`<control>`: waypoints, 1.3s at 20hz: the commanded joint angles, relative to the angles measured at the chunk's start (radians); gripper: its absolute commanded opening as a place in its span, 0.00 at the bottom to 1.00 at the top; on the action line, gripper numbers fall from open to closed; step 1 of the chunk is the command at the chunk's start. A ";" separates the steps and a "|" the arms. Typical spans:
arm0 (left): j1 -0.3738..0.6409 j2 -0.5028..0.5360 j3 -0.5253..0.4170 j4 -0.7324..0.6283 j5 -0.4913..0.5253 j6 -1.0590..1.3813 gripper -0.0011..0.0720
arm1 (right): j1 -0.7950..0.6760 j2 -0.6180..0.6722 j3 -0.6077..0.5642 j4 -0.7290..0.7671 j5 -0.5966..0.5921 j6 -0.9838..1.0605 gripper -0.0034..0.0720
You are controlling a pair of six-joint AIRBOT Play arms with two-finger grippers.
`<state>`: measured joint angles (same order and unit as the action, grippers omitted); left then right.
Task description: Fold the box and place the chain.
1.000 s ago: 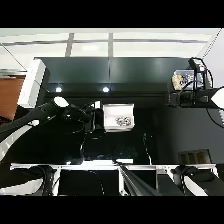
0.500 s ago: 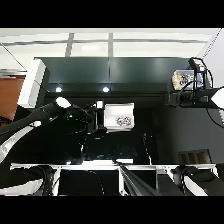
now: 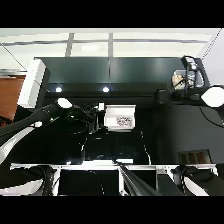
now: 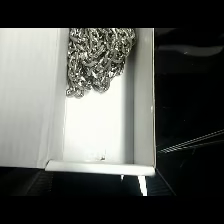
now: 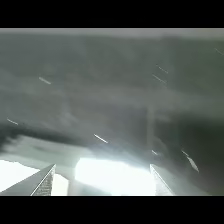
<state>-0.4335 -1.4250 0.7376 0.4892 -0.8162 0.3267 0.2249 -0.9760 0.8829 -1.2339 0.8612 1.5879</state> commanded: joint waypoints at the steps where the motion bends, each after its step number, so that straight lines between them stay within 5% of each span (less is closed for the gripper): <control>1: 0.000 -0.001 0.000 0.000 0.004 0.010 0.48 | 0.081 -0.114 0.003 0.194 -0.257 -0.118 0.98; 4: 0.000 -0.001 0.000 0.000 0.004 0.010 0.48 | 0.148 -0.228 0.005 0.274 -0.348 -0.296 0.98; 11: 0.000 -0.001 0.000 0.000 0.003 0.010 0.48 | 0.189 -0.241 0.055 0.227 0.014 -0.824 0.98; 16: 0.000 -0.001 0.000 0.000 0.004 0.010 0.48 | 0.192 -0.224 0.071 0.240 0.137 -1.001 0.98; 26: 0.000 -0.001 0.000 0.000 0.004 0.010 0.48 | 0.196 -0.225 0.055 0.346 0.149 -1.163 0.98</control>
<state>-0.4335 -1.4250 0.7376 0.4889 -0.8127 0.3367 0.4194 -1.2011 0.9401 -0.9005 0.9859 0.4522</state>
